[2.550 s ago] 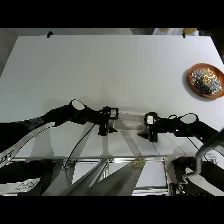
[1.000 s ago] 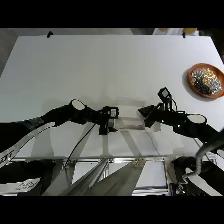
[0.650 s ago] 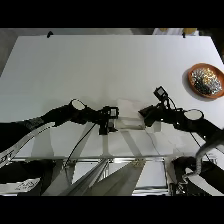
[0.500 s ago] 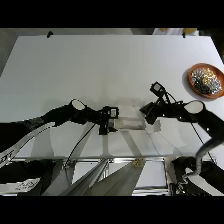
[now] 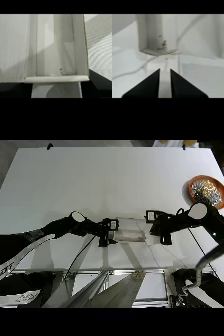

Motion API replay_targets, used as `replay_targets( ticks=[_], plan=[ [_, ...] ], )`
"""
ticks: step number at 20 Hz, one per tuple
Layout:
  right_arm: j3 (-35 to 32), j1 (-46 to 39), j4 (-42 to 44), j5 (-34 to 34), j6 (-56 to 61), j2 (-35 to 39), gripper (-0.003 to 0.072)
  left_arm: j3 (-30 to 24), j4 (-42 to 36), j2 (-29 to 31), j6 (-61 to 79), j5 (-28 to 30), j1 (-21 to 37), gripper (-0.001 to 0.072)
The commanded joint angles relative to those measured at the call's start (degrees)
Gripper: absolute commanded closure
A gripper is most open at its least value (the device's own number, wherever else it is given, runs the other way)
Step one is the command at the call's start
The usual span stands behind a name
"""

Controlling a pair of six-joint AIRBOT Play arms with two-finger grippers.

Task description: Fold the box and place the chain.

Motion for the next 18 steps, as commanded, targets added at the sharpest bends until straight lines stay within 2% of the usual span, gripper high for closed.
replay_targets(
  ticks=[1,4,8,10,13,16,18],
  plan=[
    [-4.46,0.04,3.10,-3.19,-9.35,0.11,0.0481,0.02,-0.04,0.00,0.00,0.00,0.00,0.0500],
    [-6.97,0.07,9.51,-9.42,-9.90,0.11,0.0485,0.02,-0.04,0.00,0.00,0.00,0.00,0.0500],
    [-8.31,0.04,14.36,-10.56,-12.26,0.11,0.0534,0.02,-0.04,0.00,0.00,0.00,0.00,0.0500],
    [-8.35,0.09,16.48,-10.56,-12.24,0.09,0.0586,0.02,-0.04,0.00,0.00,0.00,0.00,0.0500],
    [-8.35,2.73,17.94,-12.68,-12.11,-0.26,0.0585,0.02,-0.04,0.00,0.00,0.00,0.00,0.0500],
    [-8.35,6.19,20.76,-17.18,-9.70,-2.05,0.0533,0.02,-0.04,0.00,0.00,0.00,0.00,0.0500],
    [-8.35,7.67,20.94,-18.69,-7.13,-3.50,0.0426,0.02,-0.04,0.00,0.00,0.00,0.00,0.0500]
  ],
)
